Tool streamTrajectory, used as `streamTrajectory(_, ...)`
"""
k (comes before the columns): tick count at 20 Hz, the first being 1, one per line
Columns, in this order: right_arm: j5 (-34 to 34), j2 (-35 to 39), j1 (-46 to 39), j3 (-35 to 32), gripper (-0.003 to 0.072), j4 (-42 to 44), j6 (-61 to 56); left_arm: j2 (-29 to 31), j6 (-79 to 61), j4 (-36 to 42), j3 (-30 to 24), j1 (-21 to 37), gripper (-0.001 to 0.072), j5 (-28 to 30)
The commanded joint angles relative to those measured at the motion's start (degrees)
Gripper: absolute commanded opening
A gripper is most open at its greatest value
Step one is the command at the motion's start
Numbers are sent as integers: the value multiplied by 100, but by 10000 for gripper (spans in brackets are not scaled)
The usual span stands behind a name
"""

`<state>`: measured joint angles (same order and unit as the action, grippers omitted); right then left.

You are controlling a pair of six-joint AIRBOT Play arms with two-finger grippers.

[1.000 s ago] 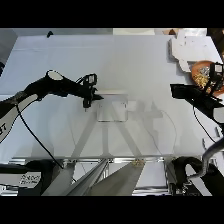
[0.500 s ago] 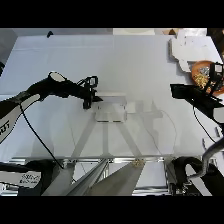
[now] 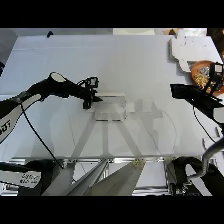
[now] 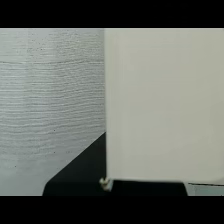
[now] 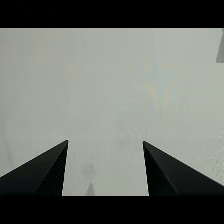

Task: Fold the box and place the chain.

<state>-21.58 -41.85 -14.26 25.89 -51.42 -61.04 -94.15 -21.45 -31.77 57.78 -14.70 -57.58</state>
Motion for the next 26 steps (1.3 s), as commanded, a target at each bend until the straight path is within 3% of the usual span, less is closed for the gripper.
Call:
streamTrajectory(1, 140, 4, -4, 9, 502, 46, -2, 0, 2, -2, -2, -2, 13, 13)
streamTrajectory(3, -11, 7, -2, 90, 503, 131, 0, 0, 2, -2, -2, -2, 13, 13)
streamTrajectory(6, -1003, 37, -2, 420, 535, 214, 476, 0, 2, -2, -2, -2, 13, 11)
streamTrajectory(9, -2621, 146, -2, 756, 567, 791, 2028, 0, 2, -2, -2, -2, 13, 11)
streamTrajectory(11, -3482, 264, -2, 811, 667, 1318, 3274, 0, 2, -2, -2, -2, 13, 11)
streamTrajectory(15, -4568, 332, -2, 809, 667, 1508, 5154, 0, 2, -2, -2, -2, 13, 11)
streamTrajectory(21, -4645, 323, 66, 807, 677, 1279, 6446, 0, 2, 0, -2, -2, 13, 11)
streamTrajectory(26, -4061, -219, 1340, 802, 677, 1102, 7464, 0, 2, 0, -2, -2, 13, 11)
